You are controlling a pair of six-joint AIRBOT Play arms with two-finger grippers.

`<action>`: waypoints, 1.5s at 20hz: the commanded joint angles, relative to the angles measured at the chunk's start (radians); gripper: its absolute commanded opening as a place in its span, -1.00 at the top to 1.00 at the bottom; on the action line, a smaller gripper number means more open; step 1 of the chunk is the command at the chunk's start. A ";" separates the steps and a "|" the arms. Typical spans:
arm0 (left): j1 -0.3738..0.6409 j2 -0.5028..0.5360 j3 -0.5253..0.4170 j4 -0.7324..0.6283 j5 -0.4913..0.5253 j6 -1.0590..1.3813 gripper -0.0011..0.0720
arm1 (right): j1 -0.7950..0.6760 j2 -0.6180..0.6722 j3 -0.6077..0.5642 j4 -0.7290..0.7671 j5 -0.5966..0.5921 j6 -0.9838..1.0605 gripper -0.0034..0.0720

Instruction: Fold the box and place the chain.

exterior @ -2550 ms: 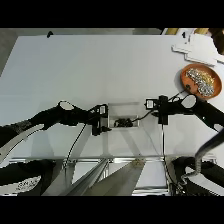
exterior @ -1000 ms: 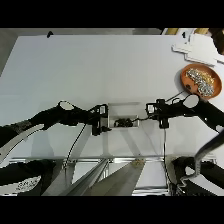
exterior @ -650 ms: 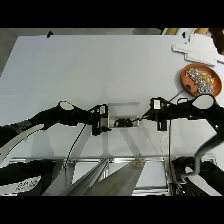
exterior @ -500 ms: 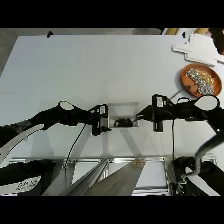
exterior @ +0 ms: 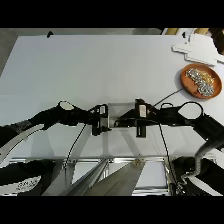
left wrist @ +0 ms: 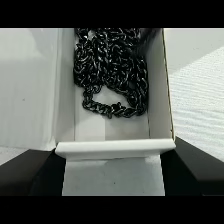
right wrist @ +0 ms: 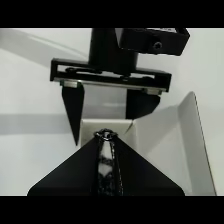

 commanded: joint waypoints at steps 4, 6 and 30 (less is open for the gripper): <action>0.000 0.000 0.000 0.000 0.000 0.000 0.94 | 0.029 -0.105 0.001 -0.002 -0.088 0.103 0.37; 0.000 0.000 0.000 0.000 0.000 0.000 0.94 | 0.021 -0.087 0.006 -0.027 -0.105 0.098 0.27; 0.000 0.000 0.000 0.000 0.000 0.000 0.94 | -0.433 -0.263 0.021 -0.550 -0.129 0.010 0.27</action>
